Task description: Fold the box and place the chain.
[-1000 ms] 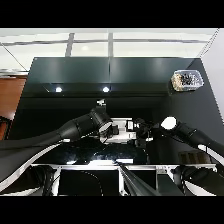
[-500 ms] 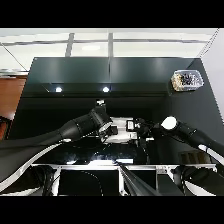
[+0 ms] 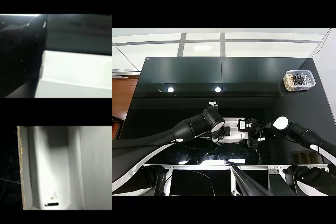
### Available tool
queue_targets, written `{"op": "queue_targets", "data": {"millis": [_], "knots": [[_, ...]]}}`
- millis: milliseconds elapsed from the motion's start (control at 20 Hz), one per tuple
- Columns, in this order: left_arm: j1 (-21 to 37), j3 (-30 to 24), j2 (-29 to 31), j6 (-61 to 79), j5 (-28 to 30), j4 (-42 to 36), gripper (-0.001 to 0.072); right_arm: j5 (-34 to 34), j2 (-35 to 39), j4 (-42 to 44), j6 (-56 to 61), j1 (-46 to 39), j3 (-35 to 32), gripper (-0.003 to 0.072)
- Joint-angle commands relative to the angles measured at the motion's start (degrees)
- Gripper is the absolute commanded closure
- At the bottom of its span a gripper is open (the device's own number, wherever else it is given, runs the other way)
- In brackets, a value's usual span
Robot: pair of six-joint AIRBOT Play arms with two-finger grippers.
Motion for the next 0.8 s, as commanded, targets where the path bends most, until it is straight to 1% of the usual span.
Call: {"op": "queue_targets", "data": {"millis": [0,50,350,750], "knots": [[0.0,0.0,0.0,0.2,-1.9,1.3,0.0416,0.1,0.0,-0.1,0.0,0.0,0.0,0.0493],[0.0,0.0,0.0,0.5,-2.6,1.8,0.0416,0.1,0.0,-0.1,0.0,0.0,0.0,0.0492],[0.0,0.0,0.0,1.2,-0.9,1.8,0.0418,0.1,0.0,-0.1,0.0,0.0,0.0,0.0492],[-0.1,-0.1,-0.4,1.1,-0.7,2.1,0.0419,0.0,0.0,-0.1,0.0,0.0,0.0,0.0493]]}}
